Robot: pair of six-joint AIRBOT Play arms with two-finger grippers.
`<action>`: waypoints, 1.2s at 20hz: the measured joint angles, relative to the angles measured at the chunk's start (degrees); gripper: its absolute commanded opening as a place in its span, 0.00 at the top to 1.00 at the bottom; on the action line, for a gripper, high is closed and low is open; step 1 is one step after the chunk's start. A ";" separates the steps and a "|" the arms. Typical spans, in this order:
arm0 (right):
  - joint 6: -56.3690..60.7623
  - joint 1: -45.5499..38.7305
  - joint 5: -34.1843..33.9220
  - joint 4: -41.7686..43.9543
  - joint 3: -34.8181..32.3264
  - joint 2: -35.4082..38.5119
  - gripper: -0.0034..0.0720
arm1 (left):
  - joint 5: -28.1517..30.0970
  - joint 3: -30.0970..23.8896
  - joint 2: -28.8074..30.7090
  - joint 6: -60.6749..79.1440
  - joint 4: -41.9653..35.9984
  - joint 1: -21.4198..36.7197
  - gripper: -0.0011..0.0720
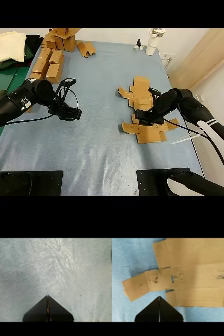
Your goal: Fold the box.
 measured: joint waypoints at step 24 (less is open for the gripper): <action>-22.05 -32.35 3.76 -21.77 5.03 -4.52 0.42 | 3.54 0.00 0.00 -0.07 -0.79 0.00 0.97</action>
